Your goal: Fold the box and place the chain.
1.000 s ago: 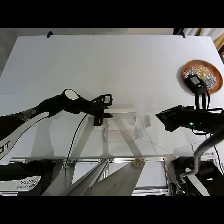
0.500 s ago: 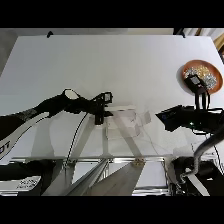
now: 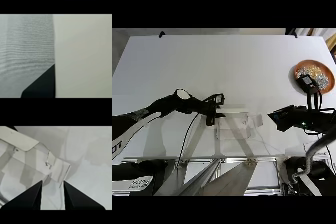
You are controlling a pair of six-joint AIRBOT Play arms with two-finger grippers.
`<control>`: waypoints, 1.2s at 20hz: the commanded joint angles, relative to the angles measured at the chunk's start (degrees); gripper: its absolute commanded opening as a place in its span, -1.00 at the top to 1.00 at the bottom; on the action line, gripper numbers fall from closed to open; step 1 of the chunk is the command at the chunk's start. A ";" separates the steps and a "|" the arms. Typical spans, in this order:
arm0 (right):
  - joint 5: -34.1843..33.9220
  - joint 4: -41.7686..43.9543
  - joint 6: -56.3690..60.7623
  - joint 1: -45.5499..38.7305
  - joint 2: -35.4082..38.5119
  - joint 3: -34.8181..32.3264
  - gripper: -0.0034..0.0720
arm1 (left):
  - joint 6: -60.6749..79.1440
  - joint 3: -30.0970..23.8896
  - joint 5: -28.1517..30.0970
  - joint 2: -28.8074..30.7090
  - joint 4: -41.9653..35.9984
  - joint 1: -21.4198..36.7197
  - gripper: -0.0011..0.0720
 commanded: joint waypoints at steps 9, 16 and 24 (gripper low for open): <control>0.00 0.00 -0.26 0.02 0.04 0.04 0.11 | 0.96 0.04 -0.87 0.11 0.26 0.04 0.94; -0.04 8.94 -14.73 0.96 0.04 0.04 0.88 | 0.96 0.04 -0.92 0.11 0.24 0.04 0.94; -9.31 -0.02 -23.54 18.25 -8.66 -7.17 -0.07 | 0.96 0.04 -0.92 0.11 0.24 0.04 0.94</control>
